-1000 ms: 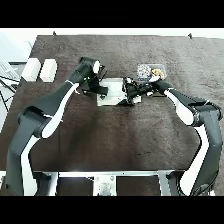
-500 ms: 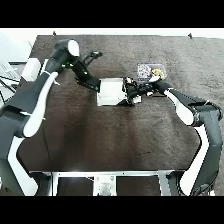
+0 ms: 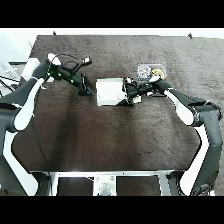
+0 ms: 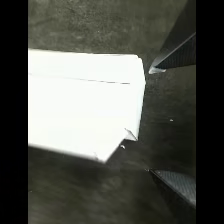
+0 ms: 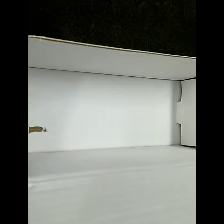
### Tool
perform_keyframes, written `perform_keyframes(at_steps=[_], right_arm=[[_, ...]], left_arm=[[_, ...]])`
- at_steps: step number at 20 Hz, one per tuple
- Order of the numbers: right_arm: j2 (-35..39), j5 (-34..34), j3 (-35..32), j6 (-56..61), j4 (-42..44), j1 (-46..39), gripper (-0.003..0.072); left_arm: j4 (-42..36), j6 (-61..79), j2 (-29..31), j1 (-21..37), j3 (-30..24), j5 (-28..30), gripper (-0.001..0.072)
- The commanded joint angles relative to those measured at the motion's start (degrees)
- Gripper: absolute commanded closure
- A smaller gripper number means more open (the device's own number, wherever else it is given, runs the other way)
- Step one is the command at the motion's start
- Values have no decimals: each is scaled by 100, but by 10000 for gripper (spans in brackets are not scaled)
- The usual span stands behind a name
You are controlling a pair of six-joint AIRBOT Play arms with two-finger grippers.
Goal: Fold the box and place the chain.
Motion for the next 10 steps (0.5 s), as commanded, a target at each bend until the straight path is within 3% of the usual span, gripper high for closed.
perform_keyframes(at_steps=[1, 10], right_arm=[[4, 2, -2, 0, 0, 2, 115], [4, 2, -2, 2, 0, 2, 115]], left_arm=[[-925, 1812, -260, 66, -431, 125, -11], [-1040, 2417, -422, 68, -468, 26, -11]])
